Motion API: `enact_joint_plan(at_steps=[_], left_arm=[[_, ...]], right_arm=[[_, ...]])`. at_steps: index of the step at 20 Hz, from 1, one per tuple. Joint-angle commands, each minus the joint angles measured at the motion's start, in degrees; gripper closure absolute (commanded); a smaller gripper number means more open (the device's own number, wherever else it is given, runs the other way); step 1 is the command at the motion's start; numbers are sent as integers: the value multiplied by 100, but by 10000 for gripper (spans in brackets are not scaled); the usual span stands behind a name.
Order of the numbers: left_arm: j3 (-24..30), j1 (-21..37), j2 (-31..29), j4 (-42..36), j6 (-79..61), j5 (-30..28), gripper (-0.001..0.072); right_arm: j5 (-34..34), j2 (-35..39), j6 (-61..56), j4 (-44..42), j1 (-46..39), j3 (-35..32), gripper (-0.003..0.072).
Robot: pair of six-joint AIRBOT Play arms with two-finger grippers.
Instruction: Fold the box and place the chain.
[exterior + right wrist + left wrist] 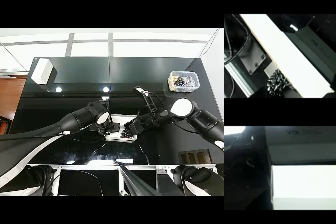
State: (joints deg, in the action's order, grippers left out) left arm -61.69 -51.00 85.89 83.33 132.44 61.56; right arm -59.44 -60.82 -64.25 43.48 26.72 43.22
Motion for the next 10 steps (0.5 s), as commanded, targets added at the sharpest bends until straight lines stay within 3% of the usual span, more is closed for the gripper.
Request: enact_joint_plan(at_steps=[1, 2, 5, 10], left_arm=[[-2, 4, -2, 0, 0, 0, 685], [-2, 4, -2, 0, 0, -2, 685], [-2, 2, -2, -2, 2, -120, 685], [-2, 4, -2, 2, -26, -153, 684]], right_arm=[[15, -4, -2, 26, 7, -2, 376], [15, -4, -2, 59, 4, -2, 290], [-138, 17, 0, 278, -225, 92, 290], [-1460, 398, 0, 761, -1327, 927, 300]])
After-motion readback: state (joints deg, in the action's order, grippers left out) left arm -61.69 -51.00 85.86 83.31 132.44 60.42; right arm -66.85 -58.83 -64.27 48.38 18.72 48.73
